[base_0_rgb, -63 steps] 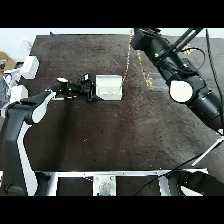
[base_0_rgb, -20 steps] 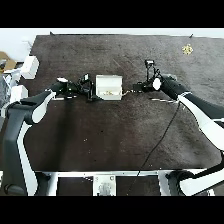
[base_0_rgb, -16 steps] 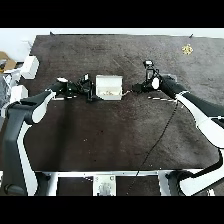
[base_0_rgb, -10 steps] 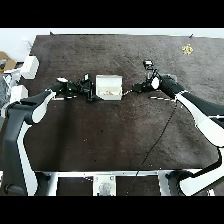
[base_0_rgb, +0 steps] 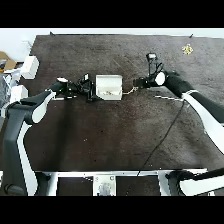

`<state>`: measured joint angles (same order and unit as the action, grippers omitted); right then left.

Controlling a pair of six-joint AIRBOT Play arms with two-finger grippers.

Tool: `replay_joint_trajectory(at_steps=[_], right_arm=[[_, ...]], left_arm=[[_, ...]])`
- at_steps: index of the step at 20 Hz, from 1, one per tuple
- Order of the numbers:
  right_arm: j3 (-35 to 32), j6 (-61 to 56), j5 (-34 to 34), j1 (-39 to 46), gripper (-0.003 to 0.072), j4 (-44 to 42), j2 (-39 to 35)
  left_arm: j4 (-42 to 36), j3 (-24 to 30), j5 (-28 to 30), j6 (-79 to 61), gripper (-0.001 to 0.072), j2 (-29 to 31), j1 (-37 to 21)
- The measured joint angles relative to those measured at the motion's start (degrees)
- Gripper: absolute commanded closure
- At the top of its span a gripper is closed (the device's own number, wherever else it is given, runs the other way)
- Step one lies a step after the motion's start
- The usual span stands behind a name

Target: Fold the box and place the chain.

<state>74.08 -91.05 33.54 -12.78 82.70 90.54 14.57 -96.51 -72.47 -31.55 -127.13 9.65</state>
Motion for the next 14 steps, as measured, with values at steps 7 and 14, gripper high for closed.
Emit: replay_joint_trajectory(at_steps=[7, 14], right_arm=[[-7.04, -0.22, -3.04, -1.16, 0.0686, -1.05, -7.96], [-8.59, -0.20, -5.79, -6.40, 0.0686, -3.19, -11.39]], left_arm=[[-0.09, 0.00, 0.00, 0.00, 0.0598, 0.00, -0.04], [-0.09, 0.00, 0.02, 0.00, 0.0598, 0.00, -0.07]])
